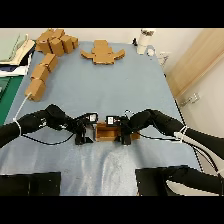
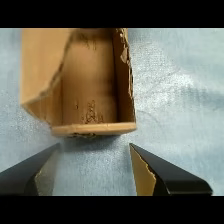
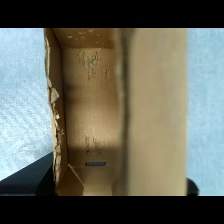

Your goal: Fold the box.

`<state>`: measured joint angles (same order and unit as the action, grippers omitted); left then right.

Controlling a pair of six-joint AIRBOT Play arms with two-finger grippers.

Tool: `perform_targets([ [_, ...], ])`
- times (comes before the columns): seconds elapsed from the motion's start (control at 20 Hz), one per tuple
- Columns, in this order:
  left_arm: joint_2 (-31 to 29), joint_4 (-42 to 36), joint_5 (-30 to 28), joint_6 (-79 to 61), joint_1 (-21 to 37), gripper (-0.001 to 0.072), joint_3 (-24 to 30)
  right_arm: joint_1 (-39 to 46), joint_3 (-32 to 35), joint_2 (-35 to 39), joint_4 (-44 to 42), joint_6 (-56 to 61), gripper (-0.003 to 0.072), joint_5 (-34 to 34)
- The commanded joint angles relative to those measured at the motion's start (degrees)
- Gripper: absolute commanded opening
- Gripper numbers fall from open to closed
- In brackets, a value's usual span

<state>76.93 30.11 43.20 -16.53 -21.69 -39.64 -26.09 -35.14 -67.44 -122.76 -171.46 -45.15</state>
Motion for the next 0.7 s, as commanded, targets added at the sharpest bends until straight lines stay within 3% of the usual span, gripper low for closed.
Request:
perform_targets([
  [0.0,0.04,-2.32,-4.00,0.00,-2.12,0.0696,0.17,0.02,-0.02,0.00,-0.02,0.00,0.0519,0.02],
  [0.3,0.52,-3.56,-7.32,0.00,-5.66,0.0696,0.17,0.02,-0.02,0.00,-0.02,0.00,0.0520,0.02],
  [0.65,1.44,-3.56,-7.19,0.09,-6.16,0.0693,0.07,0.02,-0.02,0.00,-0.02,0.00,0.0519,0.02],
])
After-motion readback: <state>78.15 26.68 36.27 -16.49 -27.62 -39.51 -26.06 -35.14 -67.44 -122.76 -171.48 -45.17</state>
